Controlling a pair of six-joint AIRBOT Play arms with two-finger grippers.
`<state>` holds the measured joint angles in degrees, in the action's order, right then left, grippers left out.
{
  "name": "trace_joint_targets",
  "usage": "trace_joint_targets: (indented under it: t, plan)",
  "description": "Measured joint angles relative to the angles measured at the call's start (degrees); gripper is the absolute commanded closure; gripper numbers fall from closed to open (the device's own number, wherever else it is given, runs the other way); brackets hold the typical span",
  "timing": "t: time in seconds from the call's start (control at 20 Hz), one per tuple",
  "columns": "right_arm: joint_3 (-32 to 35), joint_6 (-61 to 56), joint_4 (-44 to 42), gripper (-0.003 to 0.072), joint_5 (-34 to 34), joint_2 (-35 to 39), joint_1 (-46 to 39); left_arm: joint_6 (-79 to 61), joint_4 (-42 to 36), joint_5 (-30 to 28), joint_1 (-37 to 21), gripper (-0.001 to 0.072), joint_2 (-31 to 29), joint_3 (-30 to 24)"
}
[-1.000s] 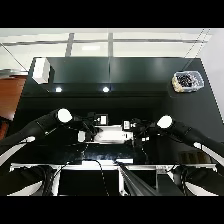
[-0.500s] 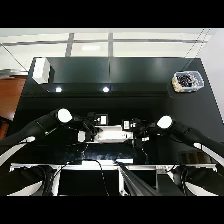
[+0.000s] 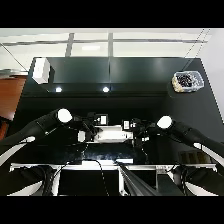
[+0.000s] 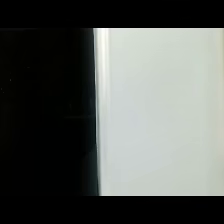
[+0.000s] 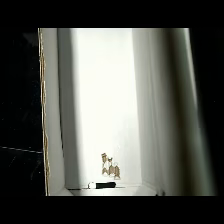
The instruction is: Fold the box and place the chain.
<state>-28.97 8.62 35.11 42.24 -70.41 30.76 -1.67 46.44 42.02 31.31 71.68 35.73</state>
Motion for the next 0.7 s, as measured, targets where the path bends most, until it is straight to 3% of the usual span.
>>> trace_joint_targets:
  t: [0.05, 0.1, 0.4, 0.5, 0.6, 0.65, 0.7]
  plan:
    - [0.0, 0.0, 0.0, 0.0323, 0.0, 0.0, 0.0, 0.0, 0.0, 0.0, 0.0, 0.0679, 0.0, 0.0]
    - [0.0, 0.0, 0.0, 0.0441, 0.0, 0.0, 0.0, 0.2, 0.0, 0.0, 0.0, 0.0679, 0.0, 0.0]
    - [0.0, 0.0, 0.0, 0.0449, 0.0, 0.0, 0.0, 0.6, -0.1, 0.0, 0.0, 0.0672, 0.0, 0.1]
    - [0.0, 0.0, 0.0, 0.0449, 0.0, 0.0, 0.0, 1.0, 0.5, -0.3, 0.0, 0.0506, -0.1, 0.1]
    - [0.0, 0.0, 0.0, 0.0449, 0.0, 0.0, 0.0, 1.7, 0.2, -0.6, -0.1, 0.0448, -0.4, 0.3]
    - [0.0, 0.0, 0.0, 0.0449, 0.0, 0.0, 0.0, 1.9, 0.2, -0.2, -0.2, 0.0305, -0.7, 0.3]
    - [0.0, 0.0, 0.0, 0.0449, 0.0, 0.0, 0.0, 2.1, 0.2, 0.2, -0.3, 0.0097, -1.1, 0.4]
